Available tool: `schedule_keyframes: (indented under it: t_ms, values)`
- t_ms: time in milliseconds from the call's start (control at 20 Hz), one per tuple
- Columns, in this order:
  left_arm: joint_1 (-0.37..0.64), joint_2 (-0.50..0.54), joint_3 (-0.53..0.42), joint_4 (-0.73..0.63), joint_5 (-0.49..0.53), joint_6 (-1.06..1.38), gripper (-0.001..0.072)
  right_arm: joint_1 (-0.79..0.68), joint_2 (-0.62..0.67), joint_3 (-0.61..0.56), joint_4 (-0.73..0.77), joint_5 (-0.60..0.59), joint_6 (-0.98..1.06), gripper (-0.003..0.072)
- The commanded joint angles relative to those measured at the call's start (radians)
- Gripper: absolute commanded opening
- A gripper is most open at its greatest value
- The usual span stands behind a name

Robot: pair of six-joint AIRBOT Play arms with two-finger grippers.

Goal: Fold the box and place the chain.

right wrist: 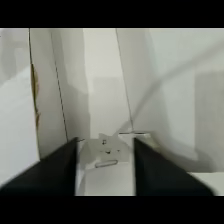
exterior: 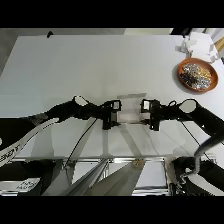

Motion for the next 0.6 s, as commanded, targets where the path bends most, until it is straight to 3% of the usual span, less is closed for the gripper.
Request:
schedule_keyframes:
  t_ms: [0, 150, 250, 300, 400, 550]
  values:
    - [0.0, 0.001, 0.001, 0.0, 0.001, -0.002, 0.0012, 0.0, 0.064, 0.001, -0.06, 0.026, 0.08, 0.0119]
    - [0.0, 0.001, 0.001, 0.0, 0.001, -0.002, 0.0012, 0.0, 0.185, 0.001, -0.161, 0.106, 0.189, 0.0096]
    - [0.0, 0.001, 0.001, 0.0, 0.001, -0.001, 0.0012, 0.0, 0.275, 0.001, -0.172, 0.163, 0.366, 0.0096]
    - [0.0, 0.001, 0.001, 0.0, 0.001, -0.002, 0.0012, 0.0, 0.32, 0.001, -0.175, 0.169, 0.48, 0.0093]
    - [0.0, 0.001, 0.001, 0.0, 0.001, -0.002, 0.0012, -0.001, 0.397, 0.001, -0.232, 0.14, 0.717, 0.0019]
    - [0.0, 0.001, 0.001, 0.0, 0.001, -0.002, 0.0012, -0.05, 0.446, 0.001, -0.402, 0.111, 1.112, 0.0018]
